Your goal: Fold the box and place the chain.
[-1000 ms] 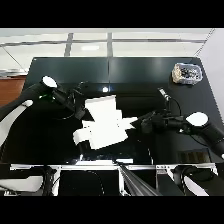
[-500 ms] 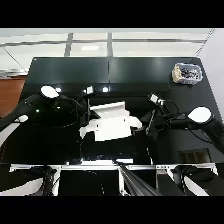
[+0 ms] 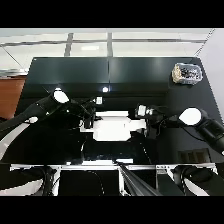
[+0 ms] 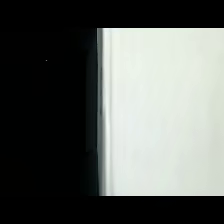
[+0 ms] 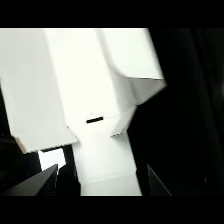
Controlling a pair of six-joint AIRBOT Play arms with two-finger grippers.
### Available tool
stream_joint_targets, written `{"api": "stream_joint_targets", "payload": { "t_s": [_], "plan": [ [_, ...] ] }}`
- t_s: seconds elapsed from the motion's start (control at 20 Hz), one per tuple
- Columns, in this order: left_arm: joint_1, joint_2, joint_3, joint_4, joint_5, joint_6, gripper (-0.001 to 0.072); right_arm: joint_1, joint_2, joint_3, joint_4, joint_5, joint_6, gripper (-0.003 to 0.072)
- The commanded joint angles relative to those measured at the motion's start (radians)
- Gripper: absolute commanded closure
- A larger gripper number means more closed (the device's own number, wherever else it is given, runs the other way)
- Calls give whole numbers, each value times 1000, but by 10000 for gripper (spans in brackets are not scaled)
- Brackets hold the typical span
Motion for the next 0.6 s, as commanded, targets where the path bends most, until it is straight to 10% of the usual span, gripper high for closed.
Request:
{"api": "stream_joint_targets", "payload": {
  "t_s": [0.0, 0.55],
  "plan": [
    [-5, -10, -1, 11, 42, -9, 683, 70, -60, -7, -105, -64, -15, 46],
    [-6, -18, -2, 8, 33, -10, 683, 130, -183, -7, -18, -56, -19, 45]
  ]
}}
